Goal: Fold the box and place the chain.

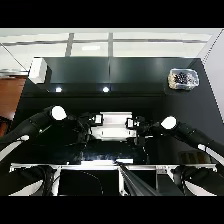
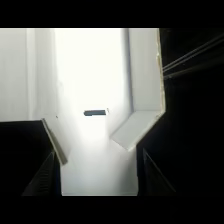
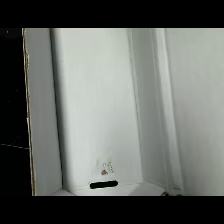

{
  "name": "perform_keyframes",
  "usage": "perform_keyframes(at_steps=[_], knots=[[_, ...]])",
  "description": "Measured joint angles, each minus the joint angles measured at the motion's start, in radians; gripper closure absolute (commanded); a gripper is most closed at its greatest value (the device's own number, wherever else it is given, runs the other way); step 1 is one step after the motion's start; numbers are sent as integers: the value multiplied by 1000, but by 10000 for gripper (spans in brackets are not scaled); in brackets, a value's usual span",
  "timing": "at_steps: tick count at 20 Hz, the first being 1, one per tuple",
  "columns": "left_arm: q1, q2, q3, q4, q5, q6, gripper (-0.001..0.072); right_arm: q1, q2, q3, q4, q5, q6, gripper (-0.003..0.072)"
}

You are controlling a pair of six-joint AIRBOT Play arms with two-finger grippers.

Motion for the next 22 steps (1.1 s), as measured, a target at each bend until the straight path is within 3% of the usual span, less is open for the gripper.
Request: perform_keyframes(at_steps=[1,8,10,11,22], knots=[[-2,-1,0,-9,-2,2,360,0,0,0,0,0,0,109],[-22,-4,0,-97,-6,2,362,0,0,0,0,0,0,109],[-25,-6,0,-106,-2,2,458,0,0,0,0,0,0,109],[-26,-7,0,-111,-2,2,469,0,0,0,0,0,0,109],[-43,-41,0,-232,42,2,469,0,0,0,1,-5,1,109]])
